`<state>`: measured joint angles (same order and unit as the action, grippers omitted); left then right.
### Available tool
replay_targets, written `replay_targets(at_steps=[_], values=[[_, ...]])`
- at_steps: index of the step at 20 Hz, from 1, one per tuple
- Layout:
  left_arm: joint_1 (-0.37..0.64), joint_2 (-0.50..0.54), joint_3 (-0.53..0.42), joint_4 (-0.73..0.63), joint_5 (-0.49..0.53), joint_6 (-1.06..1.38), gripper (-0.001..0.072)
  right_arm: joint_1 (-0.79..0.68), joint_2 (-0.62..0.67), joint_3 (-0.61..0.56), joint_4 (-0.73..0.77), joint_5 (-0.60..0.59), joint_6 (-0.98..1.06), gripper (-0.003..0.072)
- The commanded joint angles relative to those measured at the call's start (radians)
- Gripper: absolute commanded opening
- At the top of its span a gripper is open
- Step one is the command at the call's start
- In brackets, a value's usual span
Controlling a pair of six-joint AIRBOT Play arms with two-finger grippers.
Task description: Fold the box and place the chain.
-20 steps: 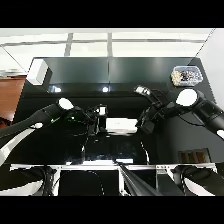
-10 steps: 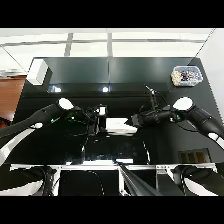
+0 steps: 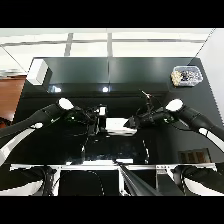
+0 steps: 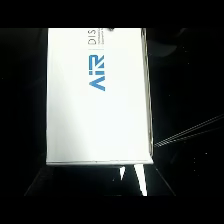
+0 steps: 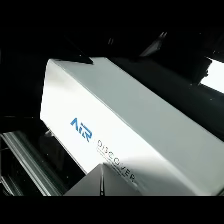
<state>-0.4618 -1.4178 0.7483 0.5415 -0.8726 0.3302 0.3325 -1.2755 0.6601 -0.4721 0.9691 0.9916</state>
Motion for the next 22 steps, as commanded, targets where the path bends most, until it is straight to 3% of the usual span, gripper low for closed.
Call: replay_targets(at_steps=[1,6,7,8,9,12,15,19,22], values=[[0.0,0.0,0.0,-0.002,0.0,-0.001,0.0401,-0.003,-0.005,0.008,-0.024,0.02,-0.011,0.0019],[0.007,0.024,0.0,0.001,0.0,-0.035,0.0413,-0.171,0.105,0.13,-0.1,0.418,-0.027,0.0019],[0.009,0.041,0.0,0.006,0.0,-0.06,0.0537,-0.234,0.144,0.138,-0.124,0.47,-0.027,0.0019],[0.01,0.063,0.0,0.024,0.001,-0.089,0.0716,-0.296,0.182,0.138,-0.144,0.497,-0.027,0.0019],[0.014,0.09,0.0,0.061,-0.003,-0.13,0.0716,-0.36,0.222,0.138,-0.171,0.515,-0.026,0.0019],[0.014,0.191,0.016,0.151,-0.053,-0.282,0.0716,-0.502,0.304,0.137,-0.201,0.52,-0.023,0.0019],[-0.043,0.189,0.095,0.116,-0.066,-0.391,0.0713,-0.546,0.318,0.137,-0.202,0.466,-0.023,0.0019],[-0.188,0.002,0.263,0.048,-0.026,-0.418,0.0712,-0.544,0.318,0.137,-0.198,0.387,-0.023,0.0019],[-0.219,-0.142,0.369,0.046,-0.032,-0.504,0.0712,-0.544,0.318,0.137,-0.203,0.385,-0.027,0.0019]])
